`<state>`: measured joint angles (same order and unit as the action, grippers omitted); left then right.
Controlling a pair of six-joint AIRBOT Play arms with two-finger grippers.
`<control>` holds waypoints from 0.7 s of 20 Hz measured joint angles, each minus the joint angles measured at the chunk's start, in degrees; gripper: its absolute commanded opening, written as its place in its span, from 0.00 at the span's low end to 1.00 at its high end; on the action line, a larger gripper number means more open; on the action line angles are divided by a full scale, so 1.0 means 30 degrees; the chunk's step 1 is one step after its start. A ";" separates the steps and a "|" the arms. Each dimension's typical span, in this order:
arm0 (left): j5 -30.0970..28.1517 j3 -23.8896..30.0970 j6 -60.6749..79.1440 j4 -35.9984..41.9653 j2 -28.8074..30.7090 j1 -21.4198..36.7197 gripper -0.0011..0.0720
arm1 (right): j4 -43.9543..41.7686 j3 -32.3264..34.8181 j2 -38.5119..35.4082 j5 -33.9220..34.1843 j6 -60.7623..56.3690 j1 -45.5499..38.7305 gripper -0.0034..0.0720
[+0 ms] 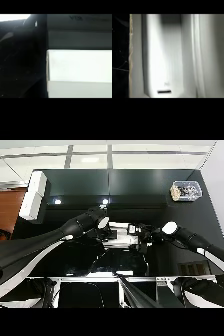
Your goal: Fold the box and place the chain.
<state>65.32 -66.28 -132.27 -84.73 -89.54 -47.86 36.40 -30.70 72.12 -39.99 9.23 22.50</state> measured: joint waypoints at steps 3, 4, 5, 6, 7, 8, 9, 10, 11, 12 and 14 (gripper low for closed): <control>-0.0036 -0.0007 -0.0044 -0.0007 0.0000 0.0000 0.05 | 0.0474 0.0022 -0.0503 0.0000 -0.0386 -0.0073 1.00; -0.0029 -0.0007 -0.0051 0.0007 0.0000 0.0000 0.05 | 0.0998 0.0022 -0.0874 -0.0189 -0.0532 -0.0182 1.00; -0.0029 -0.0007 -0.0073 -0.0022 0.0000 0.0000 0.05 | 0.1384 0.0022 -0.1246 -0.0372 -0.0583 -0.0306 1.00; 0.0000 -0.0007 -0.0102 -0.0029 0.0007 0.0000 0.05 | 0.1610 0.0015 -0.1668 -0.0634 -0.0699 -0.0452 1.00; 0.0029 -0.0007 -0.0102 -0.0036 0.0000 0.0000 0.05 | 0.1989 0.0022 -0.1967 -0.0976 -0.0765 -0.0597 1.00; 0.0029 -0.0007 -0.0102 -0.0044 0.0000 0.0000 0.05 | 0.2237 0.0022 -0.2200 -0.1319 -0.0823 -0.0707 1.00; 0.0029 -0.0007 -0.0102 -0.0051 0.0000 0.0000 0.05 | 0.2382 0.0022 -0.2368 -0.1486 -0.0874 -0.0780 0.94; 0.0051 -0.0015 -0.0102 -0.0058 0.0000 0.0000 0.05 | 0.2506 0.0022 -0.2484 -0.1537 -0.0867 -0.0852 0.66; 0.0066 -0.0015 -0.0102 -0.0087 0.0000 0.0000 0.05 | 0.2470 0.0022 -0.2572 -0.1617 -0.0867 -0.0882 0.58; 0.0080 -0.0015 -0.0102 -0.0087 0.0000 0.0000 0.05 | 0.2426 0.0022 -0.2630 -0.1705 -0.0794 -0.0903 0.46; 0.0080 -0.0015 -0.0095 -0.0095 0.0000 0.0000 0.05 | 0.2310 0.0022 -0.2703 -0.1851 -0.0656 -0.0940 0.37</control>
